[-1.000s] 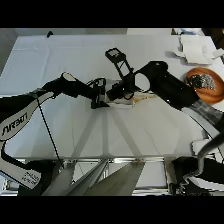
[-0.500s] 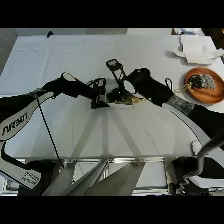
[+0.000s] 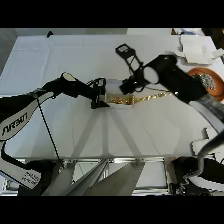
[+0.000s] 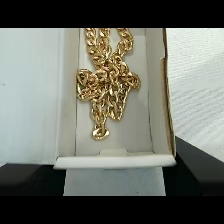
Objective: Fold the box and place the chain.
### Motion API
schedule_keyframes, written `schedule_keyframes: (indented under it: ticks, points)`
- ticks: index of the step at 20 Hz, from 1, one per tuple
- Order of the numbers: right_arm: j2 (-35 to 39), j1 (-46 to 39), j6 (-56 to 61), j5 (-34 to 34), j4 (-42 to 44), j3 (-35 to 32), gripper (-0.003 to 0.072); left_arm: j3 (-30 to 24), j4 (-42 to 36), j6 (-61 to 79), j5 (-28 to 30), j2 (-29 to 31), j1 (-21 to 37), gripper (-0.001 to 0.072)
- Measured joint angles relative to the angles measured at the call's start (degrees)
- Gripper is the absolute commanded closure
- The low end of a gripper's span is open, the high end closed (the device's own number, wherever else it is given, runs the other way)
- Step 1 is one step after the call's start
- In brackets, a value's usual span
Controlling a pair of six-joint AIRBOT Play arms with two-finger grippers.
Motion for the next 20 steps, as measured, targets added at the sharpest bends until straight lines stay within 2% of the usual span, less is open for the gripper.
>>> schedule_keyframes:
  ticks: [2, 4, 8, 12, 16, 20]
  points:
    - [1.22, -5.29, -7.76, 2.86, 0.11, 0.0, 0.0314, 0.0, 0.0, 0.0, 0.0, 0.0, 0.0, 0.0481]
    - [1.36, -11.21, -16.2, 4.9, 0.72, -0.02, 0.0226, 0.0, 0.02, 0.0, 0.0, 0.0, 0.0, 0.0481]
    - [-1.31, -21.4, -35.63, 7.13, 4.44, -0.02, 0.0227, 0.0, 0.02, 0.0, 0.0, 0.0, 0.0, 0.0481]
    - [-6.03, -26.58, -53.72, 7.93, 7.08, -0.02, 0.0227, 0.0, 0.02, 0.0, 0.0, 0.0, 0.0, 0.0481]
    - [-11.91, -28.3, -65.72, 7.69, 8.13, -0.02, 0.0228, 0.0, 0.0, 0.0, 0.0, 0.0, 0.0, 0.0481]
    - [-16.17, -28.81, -70.99, 6.29, 8.26, -0.02, 0.0228, 0.0, 0.02, 0.0, 0.0, 0.0, 0.0, 0.0481]
